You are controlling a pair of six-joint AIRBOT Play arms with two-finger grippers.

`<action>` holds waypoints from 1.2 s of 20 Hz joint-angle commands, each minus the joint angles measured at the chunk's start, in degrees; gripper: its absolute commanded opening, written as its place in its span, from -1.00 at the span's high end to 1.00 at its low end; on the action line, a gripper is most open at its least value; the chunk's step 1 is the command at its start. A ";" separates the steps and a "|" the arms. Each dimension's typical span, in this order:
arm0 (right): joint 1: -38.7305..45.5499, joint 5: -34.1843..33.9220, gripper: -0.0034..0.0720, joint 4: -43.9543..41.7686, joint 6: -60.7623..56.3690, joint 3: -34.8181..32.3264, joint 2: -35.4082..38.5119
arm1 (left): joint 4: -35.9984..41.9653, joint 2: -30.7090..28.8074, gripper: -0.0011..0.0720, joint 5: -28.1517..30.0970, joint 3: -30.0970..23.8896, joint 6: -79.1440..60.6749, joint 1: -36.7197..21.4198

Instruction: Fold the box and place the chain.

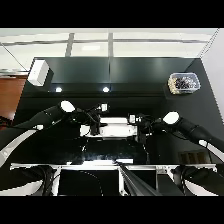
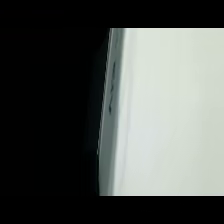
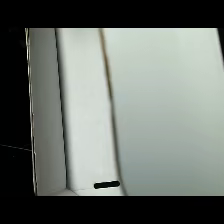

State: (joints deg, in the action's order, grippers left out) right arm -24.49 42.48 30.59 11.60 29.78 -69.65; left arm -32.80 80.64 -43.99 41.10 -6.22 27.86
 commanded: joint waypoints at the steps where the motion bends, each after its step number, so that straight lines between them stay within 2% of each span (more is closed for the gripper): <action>1: -0.04 -0.35 -0.91 0.52 0.52 -0.02 -1.29 | 0.02 0.04 0.90 0.09 0.00 0.00 0.00; 6: -0.04 -0.37 -0.91 4.74 -1.62 -0.04 -1.49 | 0.02 0.04 0.90 0.11 0.00 0.00 0.00; 14: -0.04 -0.94 -0.91 4.76 -2.16 -0.04 -1.49 | 0.02 0.04 0.90 0.11 0.00 0.00 0.00; 15: -0.07 -0.92 -0.88 4.76 -2.14 -0.04 -1.49 | 0.02 0.04 0.90 0.11 0.00 0.00 0.00; 16: -0.09 -0.90 -0.43 4.79 -2.14 -0.04 -1.49 | 0.02 0.04 0.90 0.09 0.00 0.00 0.00; 22: -0.09 -0.92 -0.39 4.76 -2.16 -0.04 -1.49 | 0.46 -0.59 0.89 -0.15 0.00 0.63 -0.11; 23: -0.09 -0.92 -0.39 4.76 -2.16 -0.04 -1.49 | 0.37 -1.49 0.66 -0.17 0.00 0.68 -0.17; 24: -0.09 -0.92 -0.39 4.79 -2.16 -0.04 -1.49 | 0.37 -2.78 0.22 -0.13 0.00 0.72 -0.26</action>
State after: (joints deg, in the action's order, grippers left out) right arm -24.51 41.54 35.35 9.45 29.78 -71.13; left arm -32.86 79.59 -43.51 41.06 -5.52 27.73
